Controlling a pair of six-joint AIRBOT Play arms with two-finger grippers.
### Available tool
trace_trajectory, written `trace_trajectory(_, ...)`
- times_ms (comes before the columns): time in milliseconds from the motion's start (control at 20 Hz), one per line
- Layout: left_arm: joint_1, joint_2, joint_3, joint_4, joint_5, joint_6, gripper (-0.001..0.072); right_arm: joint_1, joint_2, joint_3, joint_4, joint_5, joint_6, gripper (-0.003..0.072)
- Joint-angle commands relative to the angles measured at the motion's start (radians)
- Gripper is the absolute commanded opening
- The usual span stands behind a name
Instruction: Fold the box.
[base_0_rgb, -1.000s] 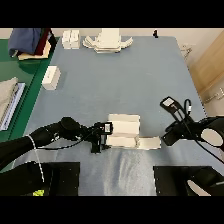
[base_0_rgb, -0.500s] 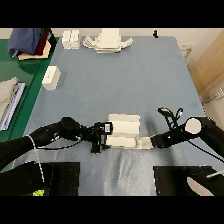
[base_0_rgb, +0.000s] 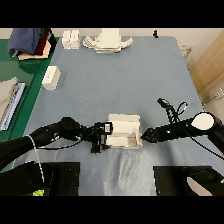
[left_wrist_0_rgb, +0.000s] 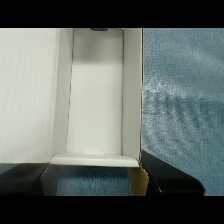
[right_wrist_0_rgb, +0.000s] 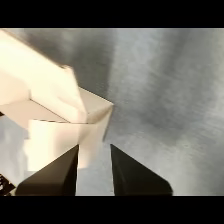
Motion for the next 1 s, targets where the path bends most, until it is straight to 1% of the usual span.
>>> trace_trajectory(0,0.000,0.000,0.001,0.000,0.000,0.000,0.0421,0.001,0.022,0.015,0.021,0.011,-0.005,0.0424)
trace_trajectory(50,0.000,0.000,0.001,0.000,0.000,0.000,0.0421,0.001,0.004,0.014,0.030,0.010,-0.005,0.0453)
trace_trajectory(150,0.000,0.000,0.001,0.000,0.000,0.000,0.0421,0.014,-0.039,0.010,0.051,-0.008,-0.006,0.0454)
trace_trajectory(300,0.000,0.000,0.001,0.000,0.000,0.000,0.0421,0.108,-0.105,0.016,0.039,-0.082,0.002,0.0454)
trace_trajectory(350,0.000,0.000,0.001,0.000,0.000,0.000,0.0421,0.146,-0.133,0.026,0.003,-0.097,0.057,0.0453)
trace_trajectory(450,0.000,0.000,0.001,0.000,0.000,0.000,0.0421,0.236,-0.192,0.072,-0.182,-0.131,0.286,0.0447)
trace_trajectory(550,0.000,0.000,0.001,0.000,0.000,0.000,0.0421,0.319,-0.240,0.138,-0.354,-0.127,0.468,0.0447)
trace_trajectory(650,0.000,0.000,0.001,0.000,0.000,0.000,0.0421,0.396,-0.283,0.201,-0.435,-0.116,0.592,0.0446)
trace_trajectory(800,0.000,0.000,0.001,0.000,0.000,0.000,0.0421,0.509,-0.362,0.274,-0.567,-0.041,0.810,0.0446)
trace_trajectory(850,0.000,0.000,0.001,0.000,0.000,0.000,0.0421,0.546,-0.390,0.293,-0.593,-0.029,0.864,0.0446)
trace_trajectory(950,0.000,0.000,0.001,0.000,0.000,0.000,0.0421,0.594,-0.439,0.320,-0.600,-0.022,0.949,0.0446)
